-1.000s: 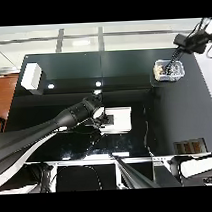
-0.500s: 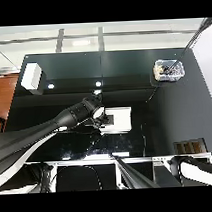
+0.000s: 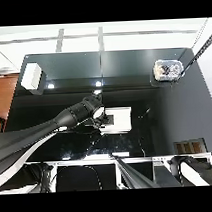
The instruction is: Fold the box and place the chain.
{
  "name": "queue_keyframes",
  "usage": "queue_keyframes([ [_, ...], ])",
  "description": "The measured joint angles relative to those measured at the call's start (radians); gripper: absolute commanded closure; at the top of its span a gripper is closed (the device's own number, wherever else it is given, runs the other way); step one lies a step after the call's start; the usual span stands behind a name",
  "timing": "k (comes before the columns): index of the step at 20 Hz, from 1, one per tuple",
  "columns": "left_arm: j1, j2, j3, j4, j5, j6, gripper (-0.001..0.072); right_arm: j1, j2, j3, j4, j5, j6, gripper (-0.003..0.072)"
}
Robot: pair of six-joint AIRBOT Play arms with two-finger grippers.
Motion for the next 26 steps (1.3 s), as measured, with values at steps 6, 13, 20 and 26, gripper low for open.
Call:
queue_keyframes([
  [6, 0.0, 0.0, 0.0, 0.0, 0.0, 0.0, 0.0682, 0.06, 0.099, 0.001, 0.063, 0.115, -0.015, 0.0676],
  [13, 0.0, 0.0, 0.0, 0.0, 0.0, 0.0, 0.0682, 0.161, 0.125, -0.067, 0.243, 0.418, -0.026, 0.0675],
  [20, 0.0, 0.0, 0.0, 0.0, 0.0, 0.0, 0.0682, 0.266, 0.127, -0.34, 0.351, 0.451, -0.038, 0.0675],
  [26, 0.0, 0.0, 0.0, 0.003, 0.001, 0.0, 0.0682, 0.417, 0.127, -0.695, 0.48, 0.2, -0.042, 0.0675],
])
